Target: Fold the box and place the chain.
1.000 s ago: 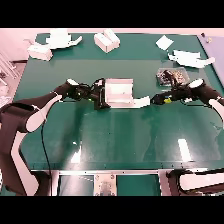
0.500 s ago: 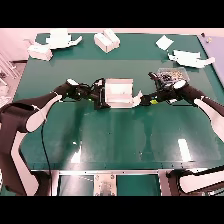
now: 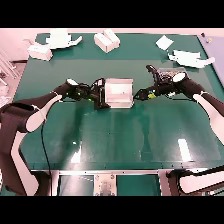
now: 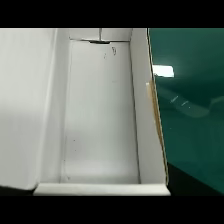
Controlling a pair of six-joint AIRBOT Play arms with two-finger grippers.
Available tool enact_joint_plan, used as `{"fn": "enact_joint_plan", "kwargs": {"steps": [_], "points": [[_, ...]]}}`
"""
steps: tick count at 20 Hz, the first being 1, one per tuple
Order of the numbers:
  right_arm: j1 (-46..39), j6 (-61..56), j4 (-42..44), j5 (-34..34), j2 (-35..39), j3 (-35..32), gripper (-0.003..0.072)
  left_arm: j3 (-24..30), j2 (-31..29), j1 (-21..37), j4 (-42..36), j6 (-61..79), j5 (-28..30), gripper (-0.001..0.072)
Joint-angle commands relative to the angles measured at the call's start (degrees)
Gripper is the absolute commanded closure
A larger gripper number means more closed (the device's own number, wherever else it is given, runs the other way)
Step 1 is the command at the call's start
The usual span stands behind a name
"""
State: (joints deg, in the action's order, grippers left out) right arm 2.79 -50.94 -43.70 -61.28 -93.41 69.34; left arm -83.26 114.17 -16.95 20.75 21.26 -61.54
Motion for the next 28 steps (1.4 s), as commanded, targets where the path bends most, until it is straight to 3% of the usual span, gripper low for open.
{"fn": "enact_joint_plan", "kwargs": {"steps": [1,3,5,14,16,25,28], "points": [[0.4,-0.5,0.0,-1.0,0.0,1.2,0.0606,0.0,0.0,0.0,0.0,0.0,0.0,0.0172],[0.3,-0.5,-0.1,-1.2,0.3,1.8,0.0577,0.0,0.0,0.0,0.0,0.0,0.0,0.0172],[0.3,-0.5,-0.4,-1.4,0.9,2.1,0.0451,0.0,0.0,0.0,0.0,0.0,0.0,0.0172],[2.7,-1.2,-0.4,-1.8,1.0,2.1,0.0445,0.0,0.0,0.0,0.0,0.0,0.0,0.0172],[3.1,-3.0,-0.7,-1.8,1.0,2.1,0.0390,0.0,0.0,0.0,0.0,0.0,0.0,0.0172],[2.7,-5.1,-3.7,-1.8,1.0,2.1,0.0389,0.0,0.0,0.0,0.0,0.0,0.0,0.0172],[2.4,-5.9,-4.6,-1.8,1.1,2.1,0.0235,0.0,0.0,0.0,0.0,0.0,0.0,0.0172]]}}
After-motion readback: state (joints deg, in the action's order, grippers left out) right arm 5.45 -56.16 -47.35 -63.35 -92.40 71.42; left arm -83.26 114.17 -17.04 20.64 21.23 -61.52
